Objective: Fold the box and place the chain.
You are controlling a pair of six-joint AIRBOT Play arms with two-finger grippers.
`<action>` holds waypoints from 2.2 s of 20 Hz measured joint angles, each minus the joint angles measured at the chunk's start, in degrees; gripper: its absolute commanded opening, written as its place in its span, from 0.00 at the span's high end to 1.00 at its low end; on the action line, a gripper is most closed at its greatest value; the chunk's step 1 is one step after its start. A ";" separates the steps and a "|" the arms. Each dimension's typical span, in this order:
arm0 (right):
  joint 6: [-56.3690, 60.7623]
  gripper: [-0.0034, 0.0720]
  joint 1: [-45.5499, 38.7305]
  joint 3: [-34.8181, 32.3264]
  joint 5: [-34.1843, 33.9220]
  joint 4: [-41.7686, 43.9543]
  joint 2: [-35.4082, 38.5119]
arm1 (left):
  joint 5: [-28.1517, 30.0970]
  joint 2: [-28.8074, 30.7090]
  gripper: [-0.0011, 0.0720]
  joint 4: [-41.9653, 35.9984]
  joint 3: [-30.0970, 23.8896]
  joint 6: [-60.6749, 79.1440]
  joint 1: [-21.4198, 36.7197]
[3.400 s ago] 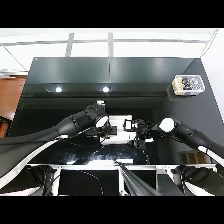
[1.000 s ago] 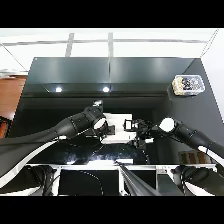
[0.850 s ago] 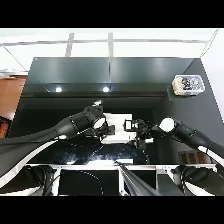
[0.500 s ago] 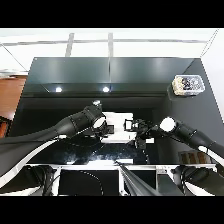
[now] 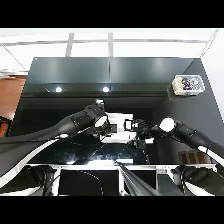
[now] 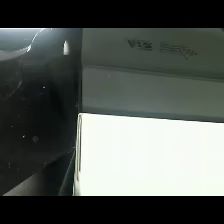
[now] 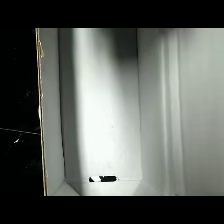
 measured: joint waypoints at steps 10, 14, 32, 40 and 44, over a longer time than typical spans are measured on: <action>-0.02 0.78 0.00 0.00 0.15 0.02 0.00 | -4.26 1.03 0.64 2.14 0.33 1.09 1.42; -0.02 0.78 0.00 0.00 0.17 0.02 0.00 | -4.28 1.01 0.64 2.34 0.33 1.33 1.03; 2.05 0.09 0.04 0.22 0.35 -0.22 1.16 | -3.96 -0.17 0.94 1.38 0.39 2.14 0.33; 9.29 0.11 0.00 0.48 3.76 -13.18 12.07 | -3.89 -0.17 0.94 1.44 0.39 2.08 0.33; 8.20 0.11 0.24 0.35 1.75 -15.08 10.71 | -3.87 -0.17 0.94 1.88 0.39 2.14 0.31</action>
